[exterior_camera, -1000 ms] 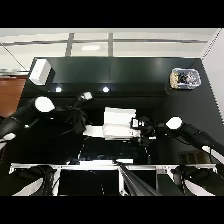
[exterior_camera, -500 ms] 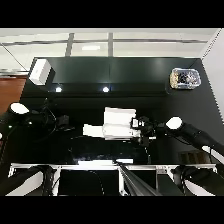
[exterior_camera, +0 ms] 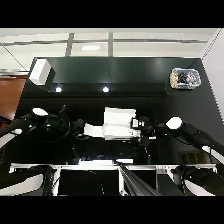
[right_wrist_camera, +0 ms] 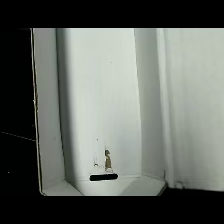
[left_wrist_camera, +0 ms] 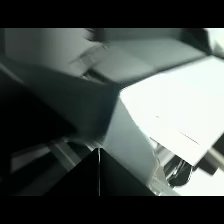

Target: Fold the box and place the chain.

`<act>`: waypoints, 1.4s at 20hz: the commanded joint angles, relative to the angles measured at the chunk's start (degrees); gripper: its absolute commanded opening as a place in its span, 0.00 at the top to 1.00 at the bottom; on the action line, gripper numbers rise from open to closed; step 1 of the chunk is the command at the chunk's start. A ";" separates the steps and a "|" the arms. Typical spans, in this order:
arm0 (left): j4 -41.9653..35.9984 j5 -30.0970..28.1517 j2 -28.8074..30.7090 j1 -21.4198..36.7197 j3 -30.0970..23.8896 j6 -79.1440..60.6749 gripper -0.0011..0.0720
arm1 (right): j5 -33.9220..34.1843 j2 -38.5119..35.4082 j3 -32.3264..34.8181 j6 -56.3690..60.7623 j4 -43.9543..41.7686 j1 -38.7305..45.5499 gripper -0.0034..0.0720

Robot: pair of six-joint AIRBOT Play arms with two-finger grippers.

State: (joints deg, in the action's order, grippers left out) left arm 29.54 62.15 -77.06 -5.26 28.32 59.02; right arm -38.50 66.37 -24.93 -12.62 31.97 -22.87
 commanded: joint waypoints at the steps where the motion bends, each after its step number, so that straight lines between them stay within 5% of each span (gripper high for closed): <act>1: -3.21 3.72 -1.09 -3.37 1.57 -9.44 0.95 | -0.02 -0.04 0.04 0.00 0.00 -0.02 0.73; 6: -2.82 4.81 -1.09 -3.37 4.63 -9.33 0.91 | -0.02 -0.04 0.04 0.00 0.00 -0.02 0.73; 10: 0.15 9.62 -1.11 -3.17 7.98 -9.31 0.16 | -0.02 -0.04 0.04 0.00 0.00 -0.02 0.73; 11: 1.16 10.16 -1.11 -3.19 8.68 -9.31 0.13 | 0.00 -0.04 0.04 0.00 0.00 -0.02 0.73; 22: 3.28 3.67 -1.11 -12.76 14.82 -0.37 0.15 | -0.02 -0.04 0.04 0.00 0.00 -0.02 0.73; 24: 5.27 2.60 -1.11 -15.04 15.54 1.81 0.35 | -0.02 -0.04 0.04 0.00 0.00 -0.02 0.73; 28: 12.22 0.76 -1.09 -18.25 16.90 10.32 0.35 | -0.02 -0.04 0.04 0.00 0.00 -0.02 0.73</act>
State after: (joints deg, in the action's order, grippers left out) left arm 36.71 64.77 -78.15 -21.12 44.07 63.13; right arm -38.50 66.35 -24.93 -12.64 31.99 -22.87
